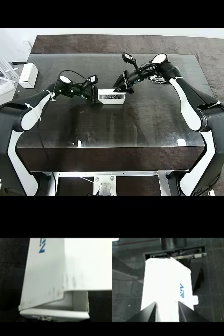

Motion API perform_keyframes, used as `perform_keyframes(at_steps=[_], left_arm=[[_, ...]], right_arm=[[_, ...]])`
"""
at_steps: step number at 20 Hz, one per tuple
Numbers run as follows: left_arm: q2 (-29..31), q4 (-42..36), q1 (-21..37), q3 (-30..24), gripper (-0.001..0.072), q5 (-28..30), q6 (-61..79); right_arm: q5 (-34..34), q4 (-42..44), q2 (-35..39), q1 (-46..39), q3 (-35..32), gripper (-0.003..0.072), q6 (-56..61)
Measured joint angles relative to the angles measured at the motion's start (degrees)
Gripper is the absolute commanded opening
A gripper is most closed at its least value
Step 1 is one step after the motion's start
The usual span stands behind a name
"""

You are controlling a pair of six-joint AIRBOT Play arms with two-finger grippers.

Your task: Fold the box and place the chain.

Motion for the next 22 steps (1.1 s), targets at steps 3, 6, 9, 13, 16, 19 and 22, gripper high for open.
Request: perform_keyframes(at_steps=[3, 6, 9, 13, 16, 19, 22], left_arm=[[0.00, 0.00, 0.00, 0.00, 0.0519, 0.00, 0.00], [0.00, 0.00, 0.00, 0.00, 0.0519, 0.00, -0.02], [0.00, 0.00, 0.00, 0.00, 0.0519, 0.00, -0.02], [0.00, 0.00, 0.00, 0.00, 0.0519, 0.00, 0.00], [0.00, 0.00, 0.00, 0.00, 0.0519, 0.00, -0.02], [0.00, 0.00, 0.00, 0.00, 0.0519, 0.00, -0.02], [0.00, 0.00, 0.00, 0.00, 0.0519, 0.00, 0.00]], right_arm=[[-0.20, -0.61, -0.50, 0.35, 0.00, 0.0351, 0.26], [-0.33, -1.77, -1.01, 0.74, -0.02, 0.0371, 1.07], [-0.37, -2.67, -1.20, 0.98, -0.02, 0.0381, 1.33], [-0.44, -3.23, -1.29, 1.09, -0.02, 0.0366, 1.44], [-1.38, -3.39, -1.29, 1.09, -0.02, 0.0344, 1.44], [-2.05, -3.43, -1.29, 1.09, -0.02, 0.0338, 1.44], [-2.78, -3.50, -1.29, 1.09, -0.02, 0.0376, 1.44]])
